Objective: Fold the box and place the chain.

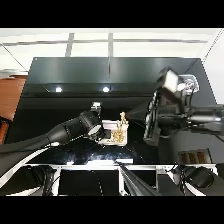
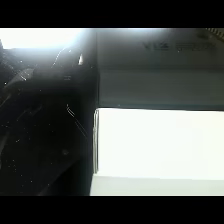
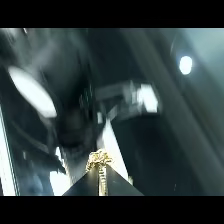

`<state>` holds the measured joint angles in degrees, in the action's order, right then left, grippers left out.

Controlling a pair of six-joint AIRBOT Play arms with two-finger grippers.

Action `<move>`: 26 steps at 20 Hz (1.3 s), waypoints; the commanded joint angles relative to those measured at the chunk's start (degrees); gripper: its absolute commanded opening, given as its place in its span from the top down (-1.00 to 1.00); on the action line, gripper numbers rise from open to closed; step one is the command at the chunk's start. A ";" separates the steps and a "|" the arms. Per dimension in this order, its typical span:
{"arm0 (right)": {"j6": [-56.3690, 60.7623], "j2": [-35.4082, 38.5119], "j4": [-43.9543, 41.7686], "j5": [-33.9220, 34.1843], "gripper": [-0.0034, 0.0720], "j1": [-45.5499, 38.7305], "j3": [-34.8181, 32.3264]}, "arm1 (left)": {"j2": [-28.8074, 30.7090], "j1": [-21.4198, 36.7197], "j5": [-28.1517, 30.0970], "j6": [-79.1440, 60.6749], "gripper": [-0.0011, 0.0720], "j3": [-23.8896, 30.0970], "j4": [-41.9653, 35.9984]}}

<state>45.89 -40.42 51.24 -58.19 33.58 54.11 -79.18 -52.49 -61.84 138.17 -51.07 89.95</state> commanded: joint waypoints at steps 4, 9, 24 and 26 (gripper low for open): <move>1.07 0.00 -5.53 1.92 0.86 -0.02 6.91 | -0.02 0.00 0.04 0.00 0.89 -0.04 0.02; 1.05 -0.02 -7.89 1.86 0.86 -0.02 6.88 | -0.02 0.00 0.04 0.00 0.89 -0.04 0.02; 2.80 -2.73 -7.63 -0.63 0.85 0.00 2.29 | -0.02 0.00 0.04 0.00 0.89 -0.04 0.00; 2.80 -5.60 -7.58 -0.59 0.85 0.00 -1.11 | -0.02 0.00 0.04 0.00 0.89 -0.04 0.00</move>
